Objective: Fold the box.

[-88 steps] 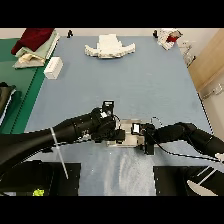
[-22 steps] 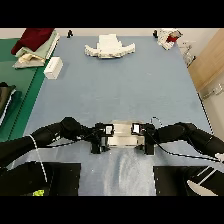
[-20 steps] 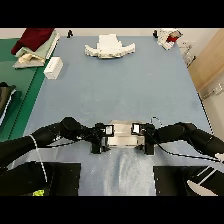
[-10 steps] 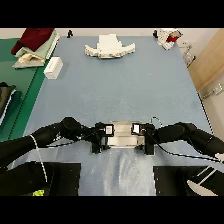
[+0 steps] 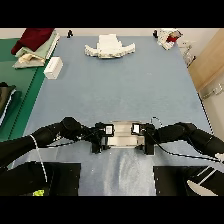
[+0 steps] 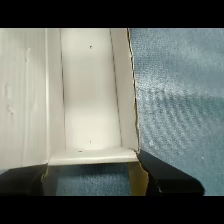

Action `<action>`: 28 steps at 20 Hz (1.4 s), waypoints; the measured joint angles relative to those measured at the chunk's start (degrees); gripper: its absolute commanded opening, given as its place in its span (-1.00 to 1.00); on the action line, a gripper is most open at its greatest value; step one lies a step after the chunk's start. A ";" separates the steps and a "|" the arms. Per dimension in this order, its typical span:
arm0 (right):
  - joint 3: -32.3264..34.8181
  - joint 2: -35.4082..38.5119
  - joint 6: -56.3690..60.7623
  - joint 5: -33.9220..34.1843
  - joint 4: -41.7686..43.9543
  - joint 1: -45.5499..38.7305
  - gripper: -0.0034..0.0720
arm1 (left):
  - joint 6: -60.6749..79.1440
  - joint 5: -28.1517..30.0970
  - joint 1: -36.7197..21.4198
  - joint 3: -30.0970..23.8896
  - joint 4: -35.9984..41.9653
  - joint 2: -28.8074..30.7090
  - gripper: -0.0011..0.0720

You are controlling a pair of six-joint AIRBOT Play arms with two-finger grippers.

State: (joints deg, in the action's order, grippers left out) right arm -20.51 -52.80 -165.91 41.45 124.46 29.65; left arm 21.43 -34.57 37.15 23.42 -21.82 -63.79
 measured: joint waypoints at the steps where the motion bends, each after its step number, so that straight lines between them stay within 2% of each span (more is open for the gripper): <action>1: 0.00 0.00 0.00 0.00 0.00 0.00 0.50 | 0.00 0.00 0.00 0.00 0.00 0.00 0.29; 9: 0.00 0.00 0.00 0.00 0.00 0.00 0.52 | 0.00 0.00 0.00 0.00 0.00 0.00 0.29; 10: 0.00 0.00 0.00 0.00 0.02 0.00 0.81 | 0.00 0.00 0.00 0.00 -0.02 0.00 0.29; 11: 0.02 0.00 0.22 -0.20 0.04 -0.02 1.00 | -0.02 0.04 0.00 0.00 0.00 -0.02 0.29; 15: -0.02 1.42 2.19 0.13 -1.53 0.00 1.00 | 0.00 -0.02 0.02 0.00 0.00 -0.02 0.29; 18: -0.74 5.38 10.43 3.76 -7.52 0.00 1.00 | 0.00 -0.02 0.02 0.00 0.00 -0.02 0.29; 22: -3.67 12.98 27.67 15.15 -17.79 0.00 0.99 | -0.02 0.00 0.02 0.00 0.00 -0.02 0.29; 23: -4.61 14.86 33.07 17.81 -19.76 0.00 0.80 | -0.02 0.00 0.02 0.00 0.00 -0.02 0.29; 24: -5.51 16.68 39.34 20.00 -21.38 0.00 0.39 | 0.00 0.00 0.02 0.00 0.00 -0.02 0.29; 25: -6.12 18.10 45.51 21.55 -22.14 0.00 -0.17 | 0.00 0.00 0.02 0.00 0.00 -0.02 0.29; 26: -6.60 19.23 52.17 22.53 -22.10 0.00 -0.46 | -0.02 0.00 0.02 0.00 0.00 -0.02 0.29; 28: -6.69 19.89 63.34 22.99 -18.36 0.00 -0.46 | -0.02 0.00 0.02 0.00 0.00 -0.02 0.29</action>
State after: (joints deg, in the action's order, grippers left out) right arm -27.20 -32.91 -102.56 64.45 106.10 29.65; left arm 21.41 -34.57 37.17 23.42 -21.82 -63.81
